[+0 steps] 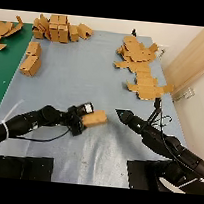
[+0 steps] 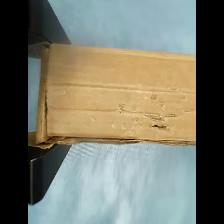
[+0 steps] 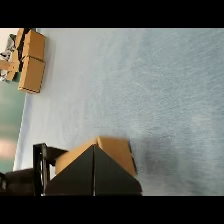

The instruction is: Fold the box.

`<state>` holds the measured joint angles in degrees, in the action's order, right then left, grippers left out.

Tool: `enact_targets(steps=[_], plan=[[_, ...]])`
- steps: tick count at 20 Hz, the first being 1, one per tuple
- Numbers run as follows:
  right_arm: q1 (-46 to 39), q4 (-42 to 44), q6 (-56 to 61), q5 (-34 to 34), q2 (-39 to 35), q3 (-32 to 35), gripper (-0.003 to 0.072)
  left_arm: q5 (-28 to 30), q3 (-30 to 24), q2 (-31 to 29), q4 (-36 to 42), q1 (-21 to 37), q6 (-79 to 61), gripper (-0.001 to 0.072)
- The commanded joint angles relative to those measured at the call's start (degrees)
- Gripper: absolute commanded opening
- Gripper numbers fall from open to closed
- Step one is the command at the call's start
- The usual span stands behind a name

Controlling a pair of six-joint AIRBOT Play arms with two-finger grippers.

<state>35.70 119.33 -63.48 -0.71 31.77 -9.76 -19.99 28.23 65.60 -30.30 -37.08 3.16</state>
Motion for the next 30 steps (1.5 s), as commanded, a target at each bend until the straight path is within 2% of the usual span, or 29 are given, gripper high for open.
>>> enact_targets(steps=[1,4,7,11,15,18,21,24,27,28,29,30], plan=[[0.0,0.0,0.0,0.1,0.0,0.0,0.0001,5.6,1.1,-1.7,0.5,6.8,9.1,0.0362],[0.0,0.0,0.0,0.2,0.0,0.0,0.0002,6.1,4.3,-1.4,0.5,15.3,9.8,0.0362],[0.0,0.0,0.0,0.2,0.0,0.0,0.0002,6.5,11.4,2.8,0.5,24.7,10.9,0.0363],[0.0,0.0,0.0,0.2,0.1,0.0,0.0001,4.1,26.6,15.9,0.5,34.8,21.4,0.0362],[0.0,0.5,0.2,0.2,0.1,0.0,0.0001,3.3,42.2,28.3,0.3,41.1,28.7,0.0362],[0.0,0.5,2.0,0.5,0.1,0.0,0.0002,1.0,51.3,35.4,0.3,43.5,31.3,0.0361],[0.0,0.5,2.0,1.5,0.1,0.0,0.0001,-0.2,57.2,41.1,0.1,43.5,31.4,0.0361],[0.0,0.5,2.0,2.3,0.1,0.0,0.0002,-0.2,60.0,44.8,0.1,43.0,31.4,0.0361],[0.0,0.5,2.0,2.3,0.1,0.0,0.0002,-0.1,60.5,45.6,-1.0,42.7,31.3,0.0365],[0.0,0.5,2.0,2.3,0.1,0.0,0.0002,0.1,60.8,45.6,-1.5,42.7,31.3,0.0444],[0.0,0.5,2.0,2.3,0.1,0.0,0.0002,0.3,61.3,45.6,-1.7,42.7,31.3,0.0591],[0.0,0.5,2.0,2.3,0.1,0.0,0.0001,0.4,61.7,45.6,-1.8,42.7,31.3,0.0601]])
